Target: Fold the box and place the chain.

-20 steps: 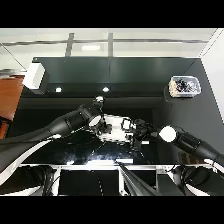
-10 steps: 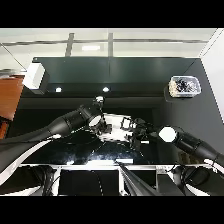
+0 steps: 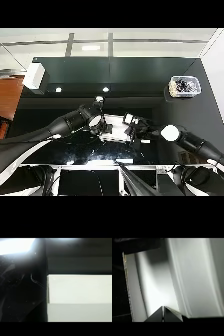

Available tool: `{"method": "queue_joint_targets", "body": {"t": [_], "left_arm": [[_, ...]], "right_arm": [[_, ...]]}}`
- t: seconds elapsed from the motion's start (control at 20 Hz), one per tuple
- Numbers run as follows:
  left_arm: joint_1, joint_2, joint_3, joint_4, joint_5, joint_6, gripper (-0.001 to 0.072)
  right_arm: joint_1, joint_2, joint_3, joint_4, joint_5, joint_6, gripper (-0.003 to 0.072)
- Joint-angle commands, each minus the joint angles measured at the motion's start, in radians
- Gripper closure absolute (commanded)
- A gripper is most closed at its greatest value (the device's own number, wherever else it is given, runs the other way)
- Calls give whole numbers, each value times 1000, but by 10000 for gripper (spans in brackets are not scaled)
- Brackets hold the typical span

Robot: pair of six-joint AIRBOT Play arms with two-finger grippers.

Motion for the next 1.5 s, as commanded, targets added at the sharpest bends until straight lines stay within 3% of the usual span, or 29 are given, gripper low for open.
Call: {"method": "queue_joint_targets", "body": {"t": [0.0, 0.25, 0.4, 0.5, 0.7, 0.95, 1.15, 1.2, 1.25, 1.3, 1.45], "left_arm": [[0, -1, 0, 5, -5, -10, 681], [23, -1, 0, 16, 4, -72, 681], [42, -2, 0, 16, -5, -72, 681], [43, -5, 0, 16, -8, -64, 681], [43, -22, 0, 11, -7, -36, 680], [45, -23, 0, 11, -4, -26, 680], [45, -23, 0, 10, -4, -26, 680], [45, -23, 0, 7, -4, -26, 680], [45, -23, 0, 7, -4, -26, 680], [44, -23, 0, 7, -4, -26, 680], [43, -23, 0, 7, -5, -26, 680]], "right_arm": [[-128, 83, 18, -122, 166, 406, 660], [-512, 222, 19, -268, 476, 734, 660], [-748, 218, 13, -290, 515, 872, 660], [-822, 201, -17, -290, 510, 892, 660], [-791, 64, -78, -148, 510, 889, 660], [-621, -92, -78, -50, 381, 878, 659], [-529, -133, -77, 182, 341, 735, 648], [-515, -133, -77, 219, 342, 706, 552], [-501, -133, -72, 238, 346, 689, 249], [-491, -133, -62, 236, 358, 680, 171], [-484, -133, -22, 232, 431, 668, 170]]}}
